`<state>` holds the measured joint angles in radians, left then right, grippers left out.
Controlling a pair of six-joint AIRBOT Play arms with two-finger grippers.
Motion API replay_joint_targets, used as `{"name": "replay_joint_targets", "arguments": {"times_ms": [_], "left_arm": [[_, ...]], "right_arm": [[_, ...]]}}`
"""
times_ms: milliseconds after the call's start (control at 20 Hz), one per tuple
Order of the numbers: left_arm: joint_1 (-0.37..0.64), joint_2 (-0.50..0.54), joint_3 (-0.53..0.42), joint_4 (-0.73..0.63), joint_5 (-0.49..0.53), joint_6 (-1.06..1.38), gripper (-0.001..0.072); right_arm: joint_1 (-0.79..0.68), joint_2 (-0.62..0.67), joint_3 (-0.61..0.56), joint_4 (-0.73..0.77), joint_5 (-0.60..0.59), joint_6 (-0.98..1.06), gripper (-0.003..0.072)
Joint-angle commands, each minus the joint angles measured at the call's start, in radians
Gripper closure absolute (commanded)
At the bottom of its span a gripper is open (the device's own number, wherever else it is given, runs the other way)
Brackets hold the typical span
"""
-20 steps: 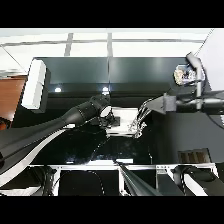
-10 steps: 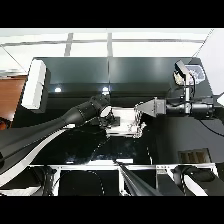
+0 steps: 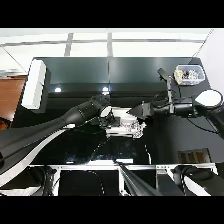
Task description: Fold the box and place the chain.
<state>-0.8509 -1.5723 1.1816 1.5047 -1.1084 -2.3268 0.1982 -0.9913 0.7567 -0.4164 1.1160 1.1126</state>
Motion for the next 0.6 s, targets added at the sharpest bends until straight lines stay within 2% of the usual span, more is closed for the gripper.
{"name": "replay_joint_targets", "arguments": {"times_ms": [0, 50, 150, 200, 300, 350, 400, 550], "left_arm": [[0.0, 0.0, 0.0, 0.0, 0.0, 0.0, 0.0681], [0.0, 0.0, 0.0, 0.001, 0.0, 0.0, 0.0681], [0.0, 0.0, 0.0, 0.001, 0.0, 0.0, 0.0681], [0.0, 0.0, 0.0, 0.0, 0.001, 0.0, 0.0681], [0.0, 0.0, 0.0, 0.001, 0.0, 0.0, 0.0681], [0.0, 0.0, 0.0, 0.001, 0.0, 0.0, 0.0681], [0.0, 0.0, 0.0, 0.001, 0.0, 0.0, 0.0681], [0.0, 0.0, 0.0, 0.001, 0.001, 0.0, 0.0681]], "right_arm": [[-0.106, -0.014, 0.019, -0.069, 0.081, 0.003, 0.0337], [-0.179, -0.008, 0.019, -0.1, 0.138, -0.011, 0.0337], [-0.295, 0.013, 0.002, -0.256, 0.225, -0.029, 0.0338], [-0.323, 0.027, -0.037, -0.318, 0.227, -0.066, 0.0337], [-0.325, 0.035, -0.146, -0.34, 0.164, -0.151, 0.0328], [-0.304, 0.035, -0.199, -0.341, 0.106, -0.153, 0.0058], [-0.271, 0.033, -0.225, -0.351, 0.068, -0.195, -0.0026], [-0.146, 0.032, -0.237, -0.475, -0.074, -0.44, -0.0026]]}}
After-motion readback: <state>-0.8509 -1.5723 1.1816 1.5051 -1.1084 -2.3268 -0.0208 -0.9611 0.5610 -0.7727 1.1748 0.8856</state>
